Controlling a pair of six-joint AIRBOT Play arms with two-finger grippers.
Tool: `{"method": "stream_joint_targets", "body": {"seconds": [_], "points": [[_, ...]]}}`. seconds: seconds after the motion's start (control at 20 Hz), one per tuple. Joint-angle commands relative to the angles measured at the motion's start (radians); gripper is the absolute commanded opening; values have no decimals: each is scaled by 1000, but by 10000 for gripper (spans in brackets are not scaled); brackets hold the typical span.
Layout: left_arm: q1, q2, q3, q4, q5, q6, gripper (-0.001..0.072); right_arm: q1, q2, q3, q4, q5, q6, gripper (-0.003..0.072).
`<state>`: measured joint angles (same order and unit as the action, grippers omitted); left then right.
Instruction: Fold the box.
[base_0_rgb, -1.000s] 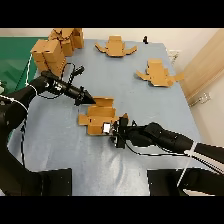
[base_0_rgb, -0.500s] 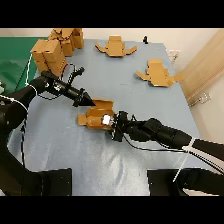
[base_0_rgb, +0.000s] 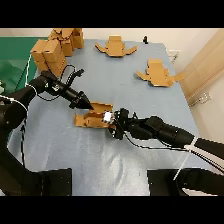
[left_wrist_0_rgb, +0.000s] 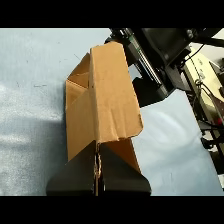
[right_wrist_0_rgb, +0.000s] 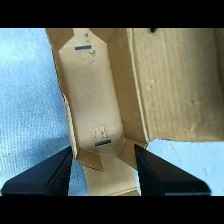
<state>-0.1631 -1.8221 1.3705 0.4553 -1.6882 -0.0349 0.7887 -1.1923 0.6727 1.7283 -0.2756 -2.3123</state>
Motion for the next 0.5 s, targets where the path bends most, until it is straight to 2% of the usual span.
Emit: {"method": "stream_joint_targets", "body": {"seconds": [0.0, 0.45], "points": [[1, 0, 0, 18, -9, -7, 18, -2, 1, 2, -20, 10, 2, 605], [1, 0, 0, 18, -5, -7, 18, -2, 1, 5, -32, 40, 0, 605]]}}
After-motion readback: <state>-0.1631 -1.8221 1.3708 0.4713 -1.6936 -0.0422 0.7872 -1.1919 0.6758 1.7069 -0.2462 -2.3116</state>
